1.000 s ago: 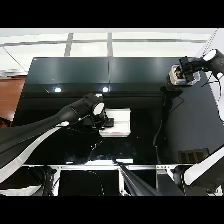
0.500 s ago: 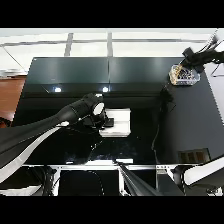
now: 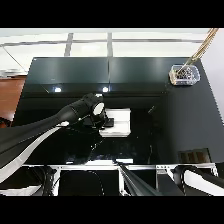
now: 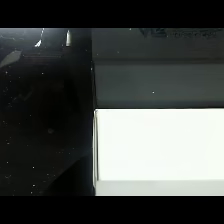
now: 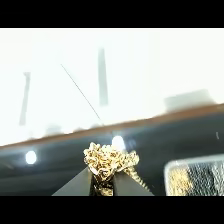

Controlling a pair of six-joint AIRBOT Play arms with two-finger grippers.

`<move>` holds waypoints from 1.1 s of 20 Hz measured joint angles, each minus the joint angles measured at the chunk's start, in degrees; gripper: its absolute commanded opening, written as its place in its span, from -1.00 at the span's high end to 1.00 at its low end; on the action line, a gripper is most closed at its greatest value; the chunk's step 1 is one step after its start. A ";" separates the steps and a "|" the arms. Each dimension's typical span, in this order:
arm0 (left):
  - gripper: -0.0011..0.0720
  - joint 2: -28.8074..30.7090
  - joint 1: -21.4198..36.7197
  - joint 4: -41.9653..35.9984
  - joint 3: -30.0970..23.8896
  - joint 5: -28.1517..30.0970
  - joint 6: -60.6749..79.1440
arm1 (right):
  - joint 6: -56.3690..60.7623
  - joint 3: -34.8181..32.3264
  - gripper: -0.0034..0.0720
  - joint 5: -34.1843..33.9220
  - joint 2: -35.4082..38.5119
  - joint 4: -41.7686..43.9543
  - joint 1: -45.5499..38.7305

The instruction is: Fold the box and place the chain.

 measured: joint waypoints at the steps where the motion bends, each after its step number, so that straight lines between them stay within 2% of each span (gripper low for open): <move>1: 0.89 0.00 0.00 0.00 0.00 0.04 0.00 | -1.01 0.00 0.88 0.83 2.10 0.79 0.20; 9: 0.89 0.00 0.00 0.00 0.00 0.22 0.02 | -4.83 0.02 0.88 11.39 14.99 7.69 3.54; 15: 0.89 0.00 0.00 0.02 0.00 0.20 0.02 | -6.54 -1.33 0.88 23.04 17.79 21.57 6.54; 18: 0.89 0.00 0.00 0.02 0.00 0.20 0.02 | -6.93 -3.21 0.88 24.55 18.03 25.53 12.44; 22: 0.89 0.00 0.00 0.02 0.00 0.17 0.02 | -7.15 -4.74 0.88 21.88 17.66 27.63 20.37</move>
